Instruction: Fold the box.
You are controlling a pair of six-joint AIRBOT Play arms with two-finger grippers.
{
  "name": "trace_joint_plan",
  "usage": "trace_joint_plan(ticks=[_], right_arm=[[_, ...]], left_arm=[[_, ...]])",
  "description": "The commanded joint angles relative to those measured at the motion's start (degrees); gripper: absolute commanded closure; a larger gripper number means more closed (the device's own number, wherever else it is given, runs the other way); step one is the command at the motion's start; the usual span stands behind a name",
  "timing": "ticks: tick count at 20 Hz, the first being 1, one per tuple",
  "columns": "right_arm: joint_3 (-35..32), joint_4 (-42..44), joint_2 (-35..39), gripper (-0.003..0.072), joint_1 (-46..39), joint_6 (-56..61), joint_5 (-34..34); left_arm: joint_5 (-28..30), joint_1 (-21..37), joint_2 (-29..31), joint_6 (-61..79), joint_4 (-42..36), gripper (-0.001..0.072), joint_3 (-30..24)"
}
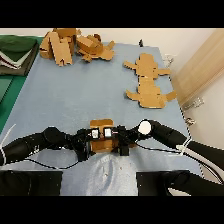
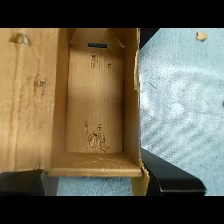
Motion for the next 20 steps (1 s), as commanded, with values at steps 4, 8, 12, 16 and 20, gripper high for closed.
trace_joint_plan(ticks=[4, 8, 12, 16, 20], right_arm=[[0.1, 3.1, 0.0, 0.0171, 0.0, 1.5, 1.0], [0.1, -0.2, 0.1, 0.0016, 0.0, 10.3, 0.9], [0.1, -1.3, 1.1, -0.0023, 0.0, 15.0, 2.1], [0.1, -12.0, 4.8, -0.0022, 0.0, 24.6, 3.7], [0.1, -18.6, 9.2, -0.0023, 0.0, 30.3, 5.5]], left_arm=[[0.5, 0.0, 0.0, 0.1, 0.2, 0.0243, 0.0], [0.5, 0.0, 0.0, 0.1, 0.2, 0.0243, 0.0], [0.5, 0.0, -0.2, 0.1, 0.1, 0.0243, 0.0], [0.5, 0.0, -0.3, 0.0, 0.2, 0.0243, 0.0], [0.5, 0.0, -0.3, 0.0, 0.2, 0.0242, 0.0]])
